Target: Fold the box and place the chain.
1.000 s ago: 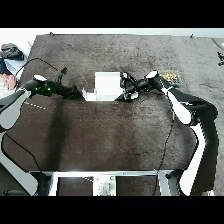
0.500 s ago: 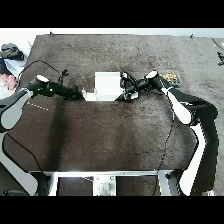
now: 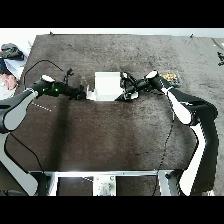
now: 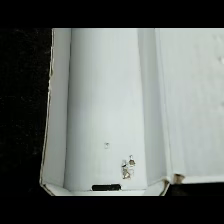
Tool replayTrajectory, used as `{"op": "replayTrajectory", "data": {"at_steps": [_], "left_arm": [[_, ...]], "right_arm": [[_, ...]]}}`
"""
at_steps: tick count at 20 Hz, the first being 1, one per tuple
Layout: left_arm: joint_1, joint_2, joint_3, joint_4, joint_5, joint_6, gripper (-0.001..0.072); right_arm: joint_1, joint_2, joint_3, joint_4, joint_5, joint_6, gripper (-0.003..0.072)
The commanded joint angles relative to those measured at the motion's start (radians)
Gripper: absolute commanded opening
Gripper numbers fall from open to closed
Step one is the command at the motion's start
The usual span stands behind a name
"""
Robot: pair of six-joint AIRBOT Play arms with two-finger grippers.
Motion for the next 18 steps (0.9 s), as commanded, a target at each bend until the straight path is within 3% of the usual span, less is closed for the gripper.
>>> {"op": "replayTrajectory", "data": {"at_steps": [1,10,18], "left_arm": [[-0.003,0.002,0.002,-0.114,-0.04,0.079,0.0434],[-0.011,0.002,0.057,-0.121,-0.105,0.071,0.0419],[-0.076,0.004,0.141,0.018,-0.109,-0.081,0.0419]], "right_arm": [[0.001,0.0,0.0,0.0,0.0,0.0,0.0449],[0.001,0.0,0.0,0.0,0.0,0.0,0.0449],[0.001,0.0,0.0,0.0,0.0,0.0,0.0449]]}}
